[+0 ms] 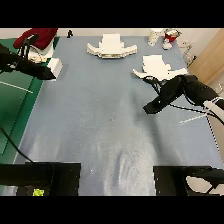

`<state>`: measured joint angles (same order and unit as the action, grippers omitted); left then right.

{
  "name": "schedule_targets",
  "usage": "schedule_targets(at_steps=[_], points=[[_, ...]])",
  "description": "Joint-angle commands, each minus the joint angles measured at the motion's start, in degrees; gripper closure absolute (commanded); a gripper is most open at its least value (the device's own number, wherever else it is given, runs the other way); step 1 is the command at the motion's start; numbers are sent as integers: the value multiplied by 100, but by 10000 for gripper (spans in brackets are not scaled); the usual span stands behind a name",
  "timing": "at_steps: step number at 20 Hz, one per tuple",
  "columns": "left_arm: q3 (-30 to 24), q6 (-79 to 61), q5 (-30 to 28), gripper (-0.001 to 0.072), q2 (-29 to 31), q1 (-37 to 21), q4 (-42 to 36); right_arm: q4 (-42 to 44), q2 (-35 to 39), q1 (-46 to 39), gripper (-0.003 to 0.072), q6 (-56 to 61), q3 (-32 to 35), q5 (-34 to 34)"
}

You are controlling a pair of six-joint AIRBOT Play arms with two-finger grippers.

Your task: Fold the box.

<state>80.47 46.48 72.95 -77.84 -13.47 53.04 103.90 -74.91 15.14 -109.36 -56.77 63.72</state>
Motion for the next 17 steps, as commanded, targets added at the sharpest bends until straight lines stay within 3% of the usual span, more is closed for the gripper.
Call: schedule_targets(at_steps=[1,5,8,11,17], points=[[-1073,616,-120,703,1095,704,153,2,-2,0,681,0,-4,-2],[-2922,1314,-1047,702,2122,1930,232,2,-2,0,681,2,-4,-2],[-3816,1679,-1899,702,2240,3088,232,2,-2,0,680,0,-4,-2],[-4074,1869,-2614,699,2059,3847,236,2,-2,0,680,0,-4,-2],[-4072,1893,-2691,695,1923,3987,227,2,-2,0,681,0,-4,-2]])
